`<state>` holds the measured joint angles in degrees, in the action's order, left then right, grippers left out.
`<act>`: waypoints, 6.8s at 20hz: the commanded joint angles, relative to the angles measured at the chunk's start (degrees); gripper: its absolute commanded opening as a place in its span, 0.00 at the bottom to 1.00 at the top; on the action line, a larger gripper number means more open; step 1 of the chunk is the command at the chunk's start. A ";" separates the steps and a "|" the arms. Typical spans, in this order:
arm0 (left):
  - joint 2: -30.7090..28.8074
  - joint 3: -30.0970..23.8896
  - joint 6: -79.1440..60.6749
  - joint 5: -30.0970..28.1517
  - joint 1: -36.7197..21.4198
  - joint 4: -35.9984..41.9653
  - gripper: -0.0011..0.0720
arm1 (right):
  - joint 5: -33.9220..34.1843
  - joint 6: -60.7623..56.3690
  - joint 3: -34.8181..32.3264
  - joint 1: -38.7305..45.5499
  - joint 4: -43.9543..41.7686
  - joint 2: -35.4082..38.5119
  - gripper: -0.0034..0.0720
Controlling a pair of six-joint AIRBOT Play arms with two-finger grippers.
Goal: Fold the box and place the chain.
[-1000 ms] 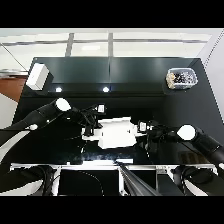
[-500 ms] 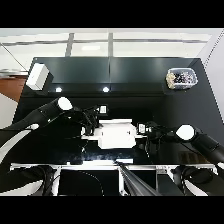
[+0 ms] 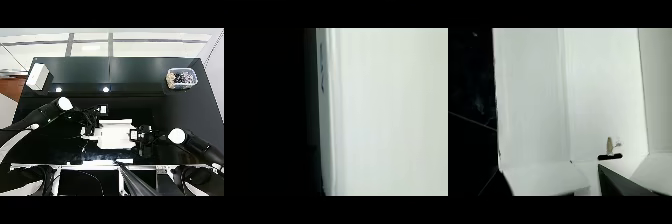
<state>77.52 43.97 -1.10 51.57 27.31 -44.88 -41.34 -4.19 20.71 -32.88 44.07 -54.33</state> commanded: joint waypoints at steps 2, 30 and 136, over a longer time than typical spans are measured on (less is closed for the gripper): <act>-0.04 0.07 0.26 0.13 0.04 -0.02 0.05 | 3.85 -1.66 2.60 -1.75 -0.85 -0.59 0.99; -0.07 0.07 0.48 -0.42 0.98 -0.09 0.05 | -4.98 0.70 9.31 4.33 -7.43 -5.84 0.99; -18.27 -3.96 24.52 11.43 -7.56 -9.16 0.86 | 2.62 7.63 5.95 2.34 -6.12 -12.76 0.76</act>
<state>61.54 40.32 22.33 66.28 18.33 -55.42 -38.72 3.44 26.70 -30.52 37.93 -67.09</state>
